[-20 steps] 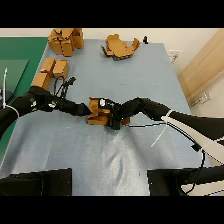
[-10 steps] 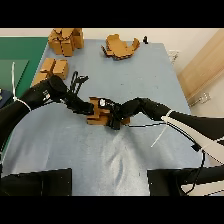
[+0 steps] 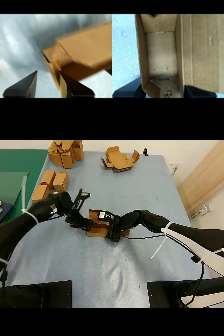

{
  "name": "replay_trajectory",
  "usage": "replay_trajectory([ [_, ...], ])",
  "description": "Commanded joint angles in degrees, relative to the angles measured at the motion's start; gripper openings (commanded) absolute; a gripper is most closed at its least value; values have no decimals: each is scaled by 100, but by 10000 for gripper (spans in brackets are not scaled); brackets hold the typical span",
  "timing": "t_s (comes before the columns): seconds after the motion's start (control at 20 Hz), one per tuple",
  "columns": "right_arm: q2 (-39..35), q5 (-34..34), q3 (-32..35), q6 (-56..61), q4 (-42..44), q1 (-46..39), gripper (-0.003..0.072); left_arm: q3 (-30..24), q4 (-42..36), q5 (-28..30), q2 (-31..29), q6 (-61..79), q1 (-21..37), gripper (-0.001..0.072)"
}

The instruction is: Fold the box.

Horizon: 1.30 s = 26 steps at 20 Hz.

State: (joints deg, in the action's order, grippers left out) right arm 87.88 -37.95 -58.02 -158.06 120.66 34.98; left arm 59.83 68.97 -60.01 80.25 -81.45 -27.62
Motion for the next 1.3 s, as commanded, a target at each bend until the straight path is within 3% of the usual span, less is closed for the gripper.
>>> replay_trajectory([
  [0.0, 4, 0, -4, 7, 4, 0, 405, 15, 74, 334, -17, -249, -133, 423],
  [0.1, 4, 0, -4, 7, 4, 0, 405, 31, 122, 413, 46, -544, -339, 423],
  [0.3, 4, 0, -4, 7, 4, 0, 404, 223, 1499, 275, 323, -2216, -713, 423],
  [0.6, 4, 0, -4, 9, 22, 0, 405, 605, 1659, -122, 636, -2514, -938, 423],
  [0.65, 4, 0, -4, 9, 31, 0, 405, 608, 1655, -149, 647, -2516, -955, 353],
  [0.7, 4, 0, -4, 9, 31, 0, 405, 619, 1602, -219, 649, -2487, -953, 3],
  [1.15, 4, 0, -4, 7, 63, 0, 404, 669, 1285, -348, 645, -2520, -955, 19],
  [1.2, 4, 0, -4, 7, 63, 0, 405, 669, 1300, -341, 645, -2623, -955, 89],
  [1.25, 4, 0, -4, 9, 63, 0, 405, 669, 1335, -345, 645, -2765, -955, 364],
])
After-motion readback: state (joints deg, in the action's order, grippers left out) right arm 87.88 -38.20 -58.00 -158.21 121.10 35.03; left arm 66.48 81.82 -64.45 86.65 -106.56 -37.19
